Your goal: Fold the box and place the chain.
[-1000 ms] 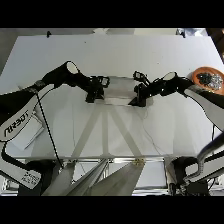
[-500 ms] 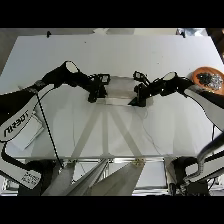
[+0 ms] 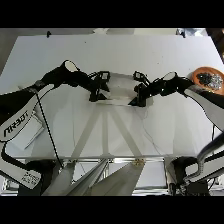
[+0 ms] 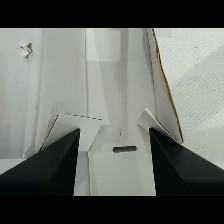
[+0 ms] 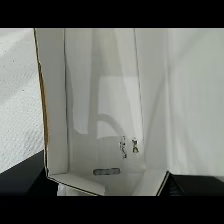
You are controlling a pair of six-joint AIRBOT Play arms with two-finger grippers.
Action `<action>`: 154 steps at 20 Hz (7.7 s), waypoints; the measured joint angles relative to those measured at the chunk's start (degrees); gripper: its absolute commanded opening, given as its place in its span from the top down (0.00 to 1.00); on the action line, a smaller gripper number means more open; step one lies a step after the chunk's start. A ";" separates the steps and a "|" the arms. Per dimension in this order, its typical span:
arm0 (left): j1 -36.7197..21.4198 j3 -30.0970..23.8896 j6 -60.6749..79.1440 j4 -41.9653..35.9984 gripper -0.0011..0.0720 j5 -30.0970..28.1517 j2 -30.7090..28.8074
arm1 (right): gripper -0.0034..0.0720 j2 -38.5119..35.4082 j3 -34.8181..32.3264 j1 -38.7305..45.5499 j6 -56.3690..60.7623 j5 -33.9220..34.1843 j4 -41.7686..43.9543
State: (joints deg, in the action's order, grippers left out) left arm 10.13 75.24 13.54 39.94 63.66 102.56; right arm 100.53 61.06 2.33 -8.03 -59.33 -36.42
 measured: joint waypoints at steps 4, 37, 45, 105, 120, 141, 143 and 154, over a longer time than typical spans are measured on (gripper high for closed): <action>0.07 0.02 -0.61 -1.36 0.97 0.28 0.00 | 0.43 0.00 0.00 0.00 0.11 0.02 0.02; -16.76 -21.62 2.99 3.43 0.97 -4.28 -15.19 | 0.43 0.00 0.00 -0.02 0.07 0.02 0.04; -11.69 -22.03 4.15 0.94 0.97 -5.92 -12.83 | 0.43 0.00 0.00 -0.02 0.07 0.02 0.02; -3.74 -21.73 -42.95 -23.85 0.28 -16.37 -10.82 | 0.43 0.00 0.00 -0.02 0.07 0.02 0.02; 1.36 -19.06 -65.42 -8.48 0.28 -23.17 -10.73 | 0.43 0.00 0.00 -0.02 0.02 0.04 -0.02; 13.60 0.59 -112.83 36.37 0.58 -12.22 -4.98 | 0.43 0.00 0.00 -0.02 0.09 0.04 0.04; 14.16 2.47 -117.28 37.79 0.58 -10.34 -3.45 | 0.43 0.00 0.00 -0.02 0.09 0.04 0.04; 16.17 4.70 -129.57 42.95 0.96 -5.66 -1.18 | 0.43 0.00 0.00 -0.04 0.09 -0.09 0.09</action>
State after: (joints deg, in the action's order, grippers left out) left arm 26.30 79.94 -116.03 82.89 58.00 101.38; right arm 100.53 61.06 2.28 -7.94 -59.42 -36.34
